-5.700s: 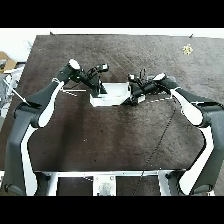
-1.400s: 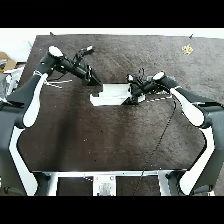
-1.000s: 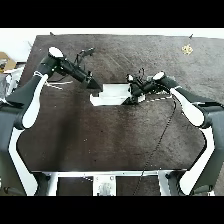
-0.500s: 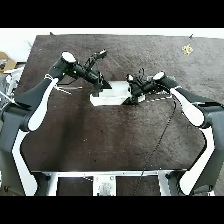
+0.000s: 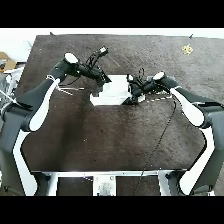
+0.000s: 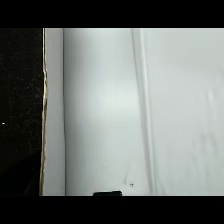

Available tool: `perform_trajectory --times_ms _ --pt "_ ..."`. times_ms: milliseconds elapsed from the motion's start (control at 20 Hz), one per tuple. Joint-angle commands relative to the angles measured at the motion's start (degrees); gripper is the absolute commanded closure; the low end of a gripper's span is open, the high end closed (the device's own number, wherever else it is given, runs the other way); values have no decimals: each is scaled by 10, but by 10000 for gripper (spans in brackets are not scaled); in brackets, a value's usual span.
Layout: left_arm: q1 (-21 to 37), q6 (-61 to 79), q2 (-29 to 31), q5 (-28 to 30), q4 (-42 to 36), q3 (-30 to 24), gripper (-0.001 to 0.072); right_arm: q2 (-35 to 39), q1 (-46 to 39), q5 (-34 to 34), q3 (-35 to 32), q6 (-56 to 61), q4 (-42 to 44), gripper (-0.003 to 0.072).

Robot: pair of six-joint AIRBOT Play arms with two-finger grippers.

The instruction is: Fold the box and place the chain.

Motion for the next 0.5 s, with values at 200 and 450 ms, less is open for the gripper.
perform_trajectory --times_ms 200,450 --pt "-1 -6 -32 21 22 0 700 0 0 0 0 0 0 245" --pt "-1 -24 -42 -9 26 0 701 0 0 0 0 0 0 245"
